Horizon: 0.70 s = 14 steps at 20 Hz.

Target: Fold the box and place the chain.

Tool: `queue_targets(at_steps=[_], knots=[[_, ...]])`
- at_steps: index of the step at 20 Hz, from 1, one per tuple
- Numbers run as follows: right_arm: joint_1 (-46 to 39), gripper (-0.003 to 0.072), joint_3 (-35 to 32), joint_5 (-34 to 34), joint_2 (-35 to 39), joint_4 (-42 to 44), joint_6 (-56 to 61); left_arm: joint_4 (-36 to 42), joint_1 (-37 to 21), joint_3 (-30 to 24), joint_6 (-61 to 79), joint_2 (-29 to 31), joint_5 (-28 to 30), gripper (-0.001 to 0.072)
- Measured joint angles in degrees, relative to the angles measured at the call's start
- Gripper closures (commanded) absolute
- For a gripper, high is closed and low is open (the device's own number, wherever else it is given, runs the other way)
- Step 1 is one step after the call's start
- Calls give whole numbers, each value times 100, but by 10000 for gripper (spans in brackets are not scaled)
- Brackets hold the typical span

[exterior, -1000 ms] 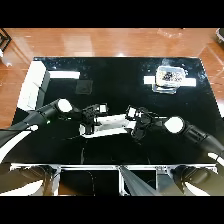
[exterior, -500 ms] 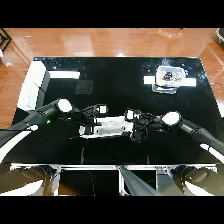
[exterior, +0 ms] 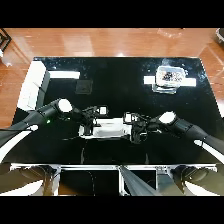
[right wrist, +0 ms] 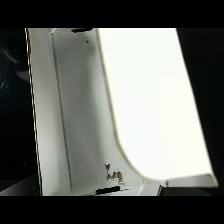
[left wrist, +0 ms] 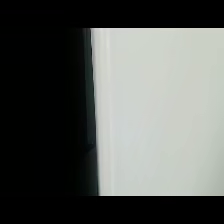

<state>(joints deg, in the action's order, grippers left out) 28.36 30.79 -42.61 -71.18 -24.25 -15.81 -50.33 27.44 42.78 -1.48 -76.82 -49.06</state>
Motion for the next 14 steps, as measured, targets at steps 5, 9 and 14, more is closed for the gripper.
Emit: queue_targets(at_steps=[5,9,14], knots=[[57,-10,2,79,-44,15,-17,-17,0,0,-2,4,31,680],[284,-10,4,330,-61,-225,210,-22,0,0,2,4,46,680],[387,-10,4,503,-72,-382,363,-22,0,0,0,4,66,680]])
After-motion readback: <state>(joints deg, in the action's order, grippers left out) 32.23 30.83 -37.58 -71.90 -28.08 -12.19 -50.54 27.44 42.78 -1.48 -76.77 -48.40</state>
